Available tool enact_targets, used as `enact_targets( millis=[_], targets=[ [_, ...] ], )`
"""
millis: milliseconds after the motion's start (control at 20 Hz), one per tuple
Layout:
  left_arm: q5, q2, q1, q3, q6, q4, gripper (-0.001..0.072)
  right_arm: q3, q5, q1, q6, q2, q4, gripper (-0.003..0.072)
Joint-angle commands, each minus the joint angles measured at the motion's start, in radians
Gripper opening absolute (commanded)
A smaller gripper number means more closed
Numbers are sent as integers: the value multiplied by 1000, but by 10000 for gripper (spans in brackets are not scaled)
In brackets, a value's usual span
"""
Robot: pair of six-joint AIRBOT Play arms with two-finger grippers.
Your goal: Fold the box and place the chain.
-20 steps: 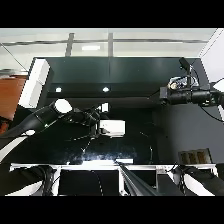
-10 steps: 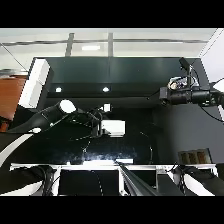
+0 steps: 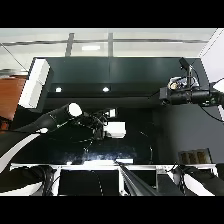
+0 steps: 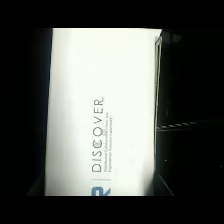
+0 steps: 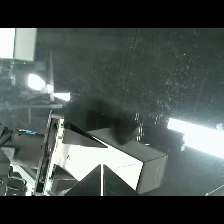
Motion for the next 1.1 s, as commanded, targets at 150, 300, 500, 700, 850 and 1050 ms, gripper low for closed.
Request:
enact_targets(
  millis=[150, 300, 500, 700, 850, 1050],
  targets=[
    [-86, 135, 74, 31, -488, 357, 465, 0, 2, 0, 0, 0, -2, 23],
    [-241, 248, 246, 18, -679, 448, 465, 0, 7, 0, -1, 0, -42, 23],
    [-405, 427, 596, -75, -763, 552, 465, 0, 4, 2, -20, 0, -62, 23],
    [-449, 589, 1051, -147, -724, 551, 465, 0, -13, 37, -77, 0, -64, 23],
    [-416, 606, 1330, -145, -706, 547, 465, 0, -51, 69, -81, 0, -65, 23],
    [-249, 566, 1507, -145, -589, 448, 464, 0, -55, 71, -80, 0, -98, 24]
  ],
)
